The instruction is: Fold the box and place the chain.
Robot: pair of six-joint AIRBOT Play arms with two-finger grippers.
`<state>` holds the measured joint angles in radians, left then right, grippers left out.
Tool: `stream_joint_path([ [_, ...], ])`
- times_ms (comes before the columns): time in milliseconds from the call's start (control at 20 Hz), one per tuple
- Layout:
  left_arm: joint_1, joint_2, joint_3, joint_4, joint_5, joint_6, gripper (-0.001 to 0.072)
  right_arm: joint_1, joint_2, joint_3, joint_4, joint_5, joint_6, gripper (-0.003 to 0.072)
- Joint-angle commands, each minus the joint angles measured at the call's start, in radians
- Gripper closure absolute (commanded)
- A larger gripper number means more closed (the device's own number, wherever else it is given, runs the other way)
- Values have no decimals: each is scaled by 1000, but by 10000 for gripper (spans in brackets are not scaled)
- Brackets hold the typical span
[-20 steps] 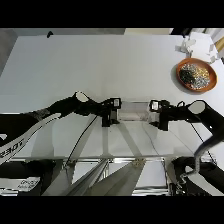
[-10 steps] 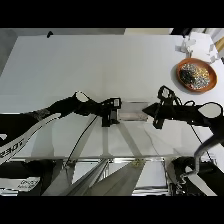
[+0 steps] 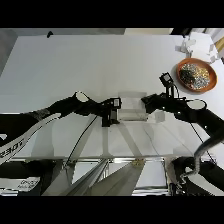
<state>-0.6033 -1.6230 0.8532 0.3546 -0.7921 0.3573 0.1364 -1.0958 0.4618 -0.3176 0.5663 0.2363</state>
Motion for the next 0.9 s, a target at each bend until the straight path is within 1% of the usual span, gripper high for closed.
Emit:
stream_joint_path([
  [0, 1, 0, 0, 0, -1, 1, 576, -1, -35, 0, -83, -4, 109, 669],
  [100, 1, 0, 0, 0, -1, 1, 576, -2, -35, 0, -140, 2, 171, 669],
  [250, 1, 0, 0, 0, -1, 1, 576, -2, -16, 16, -177, 69, 187, 669],
  [350, 1, 0, 0, 0, -1, 1, 576, -2, 26, 58, -187, 125, 209, 669],
  [400, 1, 0, 0, 1, -1, 1, 576, -2, 50, 81, -212, 130, 237, 669],
  [550, 1, 0, 0, 0, -2, 1, 576, -26, 130, 123, -329, 182, 259, 668],
  [600, 1, 0, 0, 1, -2, 1, 576, -43, 156, 123, -385, 223, 235, 669],
  [700, 1, 0, 0, 1, -2, 1, 576, -68, 198, 123, -579, 390, 93, 669],
  [750, 1, 0, 0, 0, -1, 1, 576, -68, 209, 123, -694, 446, 2, 669],
  [800, 1, 0, 0, 0, -3, 1, 576, -68, 208, 122, -764, 472, -40, 669],
  [850, 1, 0, 0, 0, -5, 1, 576, -68, 203, 117, -815, 463, -43, 668],
])
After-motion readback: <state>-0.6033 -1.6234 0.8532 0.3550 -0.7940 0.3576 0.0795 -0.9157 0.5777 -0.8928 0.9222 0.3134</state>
